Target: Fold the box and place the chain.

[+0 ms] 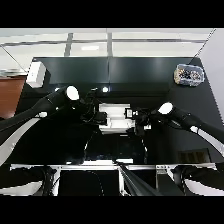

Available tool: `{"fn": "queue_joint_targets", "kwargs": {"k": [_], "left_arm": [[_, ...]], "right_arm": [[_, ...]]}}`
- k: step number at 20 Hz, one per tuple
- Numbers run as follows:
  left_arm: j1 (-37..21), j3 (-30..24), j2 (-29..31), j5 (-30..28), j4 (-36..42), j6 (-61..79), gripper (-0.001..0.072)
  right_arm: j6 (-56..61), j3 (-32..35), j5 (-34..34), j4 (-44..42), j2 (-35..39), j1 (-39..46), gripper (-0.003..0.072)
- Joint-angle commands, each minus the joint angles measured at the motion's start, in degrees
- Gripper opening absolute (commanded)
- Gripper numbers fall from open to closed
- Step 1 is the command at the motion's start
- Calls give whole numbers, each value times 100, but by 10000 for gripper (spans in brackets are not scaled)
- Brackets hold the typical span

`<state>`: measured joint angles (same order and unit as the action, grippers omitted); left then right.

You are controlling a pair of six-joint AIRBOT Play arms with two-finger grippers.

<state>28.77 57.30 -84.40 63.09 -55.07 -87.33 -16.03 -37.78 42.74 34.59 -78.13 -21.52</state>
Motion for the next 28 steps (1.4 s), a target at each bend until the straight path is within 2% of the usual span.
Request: {"fn": "queue_joint_targets", "kwargs": {"k": [1,6,8,12,20,21,22,24,25,26,28], "left_arm": [[208,192,-2,-105,-918,-885,465],[1010,748,-116,214,-3128,-2365,464],[1342,817,-205,409,-3650,-2726,465],[1523,817,-289,680,-3748,-3694,465],[1613,817,-319,385,-3425,-4819,462],[1611,817,-348,369,-3338,-4817,395],[1611,817,-385,343,-3206,-4771,249],[1611,820,-457,223,-3053,-4771,203],[1611,820,-474,205,-2975,-4769,74],[1613,820,-474,201,-2973,-4769,24],[1611,820,-474,227,-2986,-4769,24]], "right_arm": [[0,0,2,0,-2,-2,133],[0,0,2,0,-2,-2,133],[0,0,2,2,-2,-2,133],[0,0,2,2,-2,-2,133],[-2,0,4,4,-2,-2,133],[0,0,4,4,-2,-2,133],[-2,0,4,4,-2,-2,133],[-2,0,4,4,-2,-2,133],[-2,0,4,4,-2,-2,133],[0,0,4,4,-2,-2,133],[0,0,4,4,-2,-2,133]]}}
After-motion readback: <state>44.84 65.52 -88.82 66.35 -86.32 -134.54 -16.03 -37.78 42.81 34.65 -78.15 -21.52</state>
